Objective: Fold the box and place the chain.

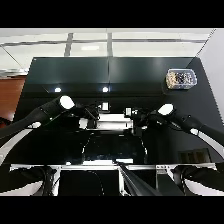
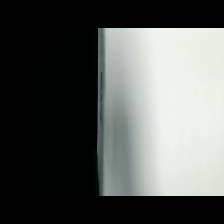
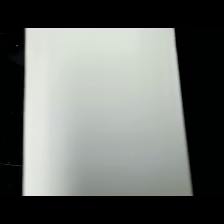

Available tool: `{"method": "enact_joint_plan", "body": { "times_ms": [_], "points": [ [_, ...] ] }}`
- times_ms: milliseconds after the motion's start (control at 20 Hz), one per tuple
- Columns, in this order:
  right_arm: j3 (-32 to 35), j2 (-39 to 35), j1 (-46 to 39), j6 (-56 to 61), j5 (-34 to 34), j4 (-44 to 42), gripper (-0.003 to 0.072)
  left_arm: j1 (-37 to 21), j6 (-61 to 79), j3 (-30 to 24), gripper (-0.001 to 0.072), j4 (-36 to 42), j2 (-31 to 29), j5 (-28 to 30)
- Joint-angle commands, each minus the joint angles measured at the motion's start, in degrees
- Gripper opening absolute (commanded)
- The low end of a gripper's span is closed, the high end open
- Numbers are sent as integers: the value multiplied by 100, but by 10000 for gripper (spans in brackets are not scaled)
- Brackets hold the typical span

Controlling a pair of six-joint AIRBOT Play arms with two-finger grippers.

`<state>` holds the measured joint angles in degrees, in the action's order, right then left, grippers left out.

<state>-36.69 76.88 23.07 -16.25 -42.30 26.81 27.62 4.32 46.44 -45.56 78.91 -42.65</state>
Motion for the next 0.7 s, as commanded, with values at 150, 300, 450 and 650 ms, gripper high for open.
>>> {"method": "enact_joint_plan", "body": {
  "times_ms": [150, 300, 450, 650],
  "points": [
    [0, 11, 26, 472, 166, 393, 662, -2, -2, 2, 31, 0, 0, 9],
    [0, 15, 26, 472, 166, 393, 662, -2, -2, 2, 31, -2, 0, 9],
    [0, 15, 28, 474, 181, 393, 662, 0, -2, 2, 31, 0, 0, 9],
    [0, 20, 87, 595, 323, 455, 661, 0, -2, 2, 31, 0, 0, 9]
  ]
}}
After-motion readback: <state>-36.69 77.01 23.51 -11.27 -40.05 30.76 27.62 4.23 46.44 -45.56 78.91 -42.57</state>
